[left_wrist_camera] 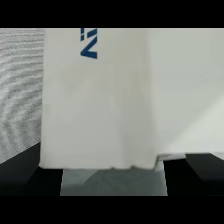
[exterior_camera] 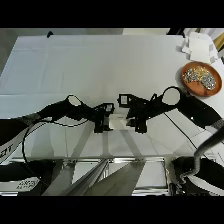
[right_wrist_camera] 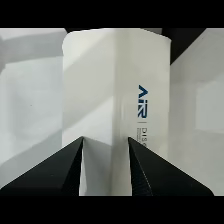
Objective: Fold the box and place the chain.
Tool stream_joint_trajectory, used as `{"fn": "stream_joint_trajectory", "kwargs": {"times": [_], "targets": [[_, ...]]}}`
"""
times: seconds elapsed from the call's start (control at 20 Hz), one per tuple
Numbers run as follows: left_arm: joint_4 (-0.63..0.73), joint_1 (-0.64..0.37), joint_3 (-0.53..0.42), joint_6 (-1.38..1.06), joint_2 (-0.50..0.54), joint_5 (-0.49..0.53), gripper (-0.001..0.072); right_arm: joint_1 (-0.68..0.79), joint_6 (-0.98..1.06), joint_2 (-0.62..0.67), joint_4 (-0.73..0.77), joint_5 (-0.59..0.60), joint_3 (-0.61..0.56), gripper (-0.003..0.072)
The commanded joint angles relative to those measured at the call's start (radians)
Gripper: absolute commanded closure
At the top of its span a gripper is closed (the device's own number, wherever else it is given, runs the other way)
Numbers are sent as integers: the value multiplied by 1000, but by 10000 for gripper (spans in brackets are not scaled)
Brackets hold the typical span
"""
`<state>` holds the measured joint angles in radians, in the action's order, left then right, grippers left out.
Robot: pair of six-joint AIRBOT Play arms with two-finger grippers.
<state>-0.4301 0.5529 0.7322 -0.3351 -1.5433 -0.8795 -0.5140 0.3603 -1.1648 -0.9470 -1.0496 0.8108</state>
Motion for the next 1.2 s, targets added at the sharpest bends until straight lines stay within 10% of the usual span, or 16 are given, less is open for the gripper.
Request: {"fn": "stream_joint_trajectory", "kwargs": {"times": [0.0, 0.55, 1.15], "targets": [[0, -1, 0, 0, 1, 0, 394, -10, 9, 2, -60, 68, -2, 401], [0, -1, 0, -1, 1, 0, 394, -10, 9, 1, -85, 47, -2, 596], [0, -1, 0, 0, 1, 0, 394, -52, 9, 1, -77, 10, -46, 550]]}}
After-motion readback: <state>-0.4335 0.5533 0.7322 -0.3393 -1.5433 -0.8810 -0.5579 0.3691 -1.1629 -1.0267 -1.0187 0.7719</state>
